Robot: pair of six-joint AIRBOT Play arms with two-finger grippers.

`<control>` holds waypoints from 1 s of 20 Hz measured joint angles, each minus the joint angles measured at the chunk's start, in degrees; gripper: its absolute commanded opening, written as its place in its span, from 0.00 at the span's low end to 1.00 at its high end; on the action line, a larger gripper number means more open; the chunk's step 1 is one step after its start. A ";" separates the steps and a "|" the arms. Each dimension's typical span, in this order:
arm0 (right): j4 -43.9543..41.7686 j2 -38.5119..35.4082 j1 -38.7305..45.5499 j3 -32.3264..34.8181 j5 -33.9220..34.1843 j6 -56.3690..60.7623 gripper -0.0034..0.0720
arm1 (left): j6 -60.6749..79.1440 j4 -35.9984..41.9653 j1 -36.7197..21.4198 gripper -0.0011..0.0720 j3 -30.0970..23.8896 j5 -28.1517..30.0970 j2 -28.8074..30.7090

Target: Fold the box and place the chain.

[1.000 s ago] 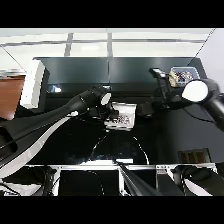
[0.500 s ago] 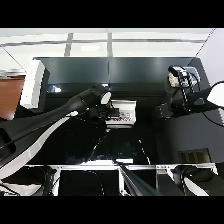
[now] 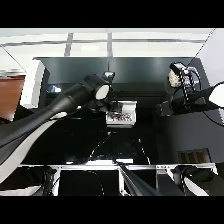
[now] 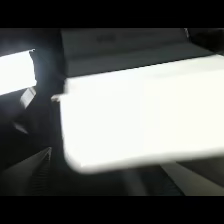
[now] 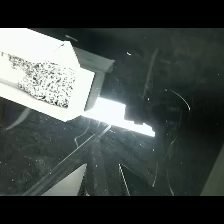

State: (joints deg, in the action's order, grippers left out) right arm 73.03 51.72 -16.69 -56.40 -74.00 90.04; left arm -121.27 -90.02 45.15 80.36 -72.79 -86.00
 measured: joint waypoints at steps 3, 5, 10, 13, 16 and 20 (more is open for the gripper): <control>0.02 0.00 0.00 0.02 -0.37 0.02 0.35 | 4.00 -9.18 -2.97 0.97 -4.09 -3.85 7.48; -0.02 0.00 0.00 0.02 -0.57 0.15 0.35 | 6.99 -12.15 -8.52 0.97 -9.09 -4.90 12.57; -0.11 0.00 0.00 0.02 -0.74 1.62 0.35 | 17.92 2.67 -29.42 0.97 -24.17 -2.36 19.37; -0.13 0.00 0.00 0.02 -0.76 2.40 0.35 | 38.80 23.39 -36.94 0.97 -32.24 -1.38 17.99; -0.13 0.00 0.00 0.04 -0.79 2.86 0.35 | 63.49 39.54 -38.10 1.00 -37.05 -1.86 15.26; -0.11 0.00 0.00 0.09 -1.07 3.48 0.35 | 90.29 49.20 -34.03 1.00 -39.04 0.55 13.18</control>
State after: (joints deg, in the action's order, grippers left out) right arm 72.93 51.72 -16.69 -56.31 -75.07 93.51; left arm -30.98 -40.82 11.11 41.32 -72.25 -72.82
